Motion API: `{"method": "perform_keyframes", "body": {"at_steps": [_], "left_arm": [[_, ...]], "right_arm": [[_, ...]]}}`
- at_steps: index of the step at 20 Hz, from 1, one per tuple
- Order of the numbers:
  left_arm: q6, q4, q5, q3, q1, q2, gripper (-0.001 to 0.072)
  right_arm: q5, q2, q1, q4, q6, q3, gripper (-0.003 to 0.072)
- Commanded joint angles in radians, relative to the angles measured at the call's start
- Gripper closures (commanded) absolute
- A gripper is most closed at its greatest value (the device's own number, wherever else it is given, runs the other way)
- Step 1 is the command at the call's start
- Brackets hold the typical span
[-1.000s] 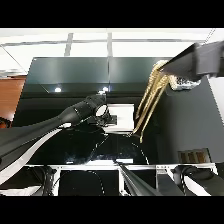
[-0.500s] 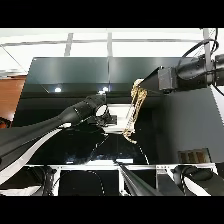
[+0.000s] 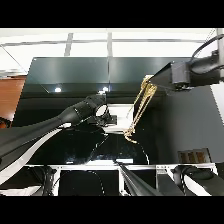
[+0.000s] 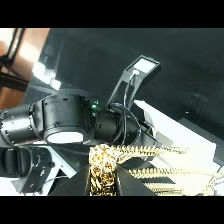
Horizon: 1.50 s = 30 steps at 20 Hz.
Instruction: Fold the box and place the chain.
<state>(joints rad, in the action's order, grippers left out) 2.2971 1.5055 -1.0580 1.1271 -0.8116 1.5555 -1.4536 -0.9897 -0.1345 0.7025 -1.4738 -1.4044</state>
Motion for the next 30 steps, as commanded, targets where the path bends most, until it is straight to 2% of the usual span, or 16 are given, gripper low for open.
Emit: {"method": "perform_keyframes", "body": {"at_steps": [1, 12, 19, 30], "left_arm": [[0.0, 0.0, 0.001, 0.0, 0.001, 0.0, 0.0678], [0.0, 0.0, 0.002, 0.0, 0.001, 0.0, 0.0678], [0.0, 0.0, -0.001, 0.0, 0.001, 0.0, 0.0678], [0.0, 0.0, -0.002, 0.0, 0.0, 0.0, 0.0678]], "right_arm": [[-0.065, 0.0, 0.053, -0.042, 0.014, -0.031, 0.068], [-0.064, 0.0, 0.035, -0.085, 0.027, -0.033, 0.0681], [0.009, -0.046, -0.045, -0.062, 0.061, -0.024, 0.0682], [0.07, -0.064, -0.1, -0.085, 0.092, 0.217, 0.0682]]}}
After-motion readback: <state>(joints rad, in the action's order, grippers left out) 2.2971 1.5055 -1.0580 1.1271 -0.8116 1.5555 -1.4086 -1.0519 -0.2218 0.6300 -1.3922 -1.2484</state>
